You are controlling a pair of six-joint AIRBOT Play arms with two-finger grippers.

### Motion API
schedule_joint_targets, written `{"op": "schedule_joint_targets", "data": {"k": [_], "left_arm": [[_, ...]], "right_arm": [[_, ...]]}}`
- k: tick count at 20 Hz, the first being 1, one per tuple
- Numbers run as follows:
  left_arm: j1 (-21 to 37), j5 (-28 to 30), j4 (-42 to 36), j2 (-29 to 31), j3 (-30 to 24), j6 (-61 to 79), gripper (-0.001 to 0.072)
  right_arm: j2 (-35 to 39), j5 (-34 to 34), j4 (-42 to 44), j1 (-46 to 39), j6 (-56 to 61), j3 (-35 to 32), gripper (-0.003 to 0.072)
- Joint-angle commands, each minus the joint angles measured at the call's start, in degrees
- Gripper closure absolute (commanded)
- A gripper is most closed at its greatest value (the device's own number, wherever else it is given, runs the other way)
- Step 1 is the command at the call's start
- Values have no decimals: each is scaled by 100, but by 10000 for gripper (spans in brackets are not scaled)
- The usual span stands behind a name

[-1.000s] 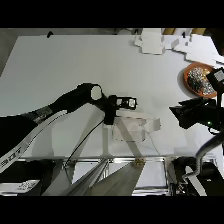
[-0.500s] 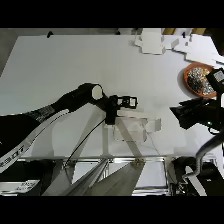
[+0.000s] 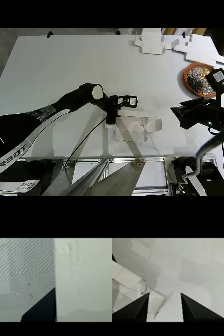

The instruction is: Fold the box and place the chain.

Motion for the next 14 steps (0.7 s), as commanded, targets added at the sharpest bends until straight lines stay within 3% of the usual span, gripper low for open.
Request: {"op": "schedule_joint_targets", "data": {"k": [1,4,8,14], "left_arm": [[-2,-70,24,0,-4,-24,705],[0,-103,94,7,-4,-293,706],[0,-107,745,7,-4,-1147,707],[-2,-103,791,42,-4,-1222,707]], "right_arm": [[-2,0,-4,4,2,-4,246],[-2,0,-4,4,2,-4,246],[-2,0,-4,4,2,-4,246],[-2,0,-4,4,2,-4,247]]}}
